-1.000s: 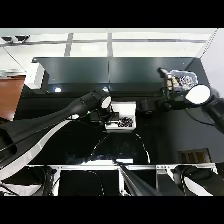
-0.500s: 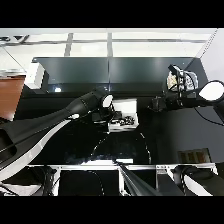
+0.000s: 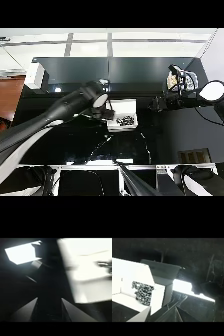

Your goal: Fold the box and place the chain.

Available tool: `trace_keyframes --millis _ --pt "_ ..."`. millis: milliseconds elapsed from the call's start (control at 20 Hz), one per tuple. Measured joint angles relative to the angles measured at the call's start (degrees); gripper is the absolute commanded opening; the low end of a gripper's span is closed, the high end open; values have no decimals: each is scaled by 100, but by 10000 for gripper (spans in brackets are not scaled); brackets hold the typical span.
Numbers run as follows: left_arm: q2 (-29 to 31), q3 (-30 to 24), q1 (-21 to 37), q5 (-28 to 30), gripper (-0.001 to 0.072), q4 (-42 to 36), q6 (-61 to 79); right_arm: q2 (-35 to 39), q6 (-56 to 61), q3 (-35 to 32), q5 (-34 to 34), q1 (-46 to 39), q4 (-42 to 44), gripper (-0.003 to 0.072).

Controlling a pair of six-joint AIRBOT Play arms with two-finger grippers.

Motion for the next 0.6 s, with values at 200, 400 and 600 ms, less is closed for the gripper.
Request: trace_keyframes --millis 200,400,600 --pt "973 -1123 826 177 361 660 247 0 -2 0 2 0 0 355" --pt "1340 -2435 2063 1554 360 -1432 1899 0 11 0 4 0 4 355" --pt "1432 -3165 2688 2503 713 -4157 5925 -4 37 0 17 0 11 355"
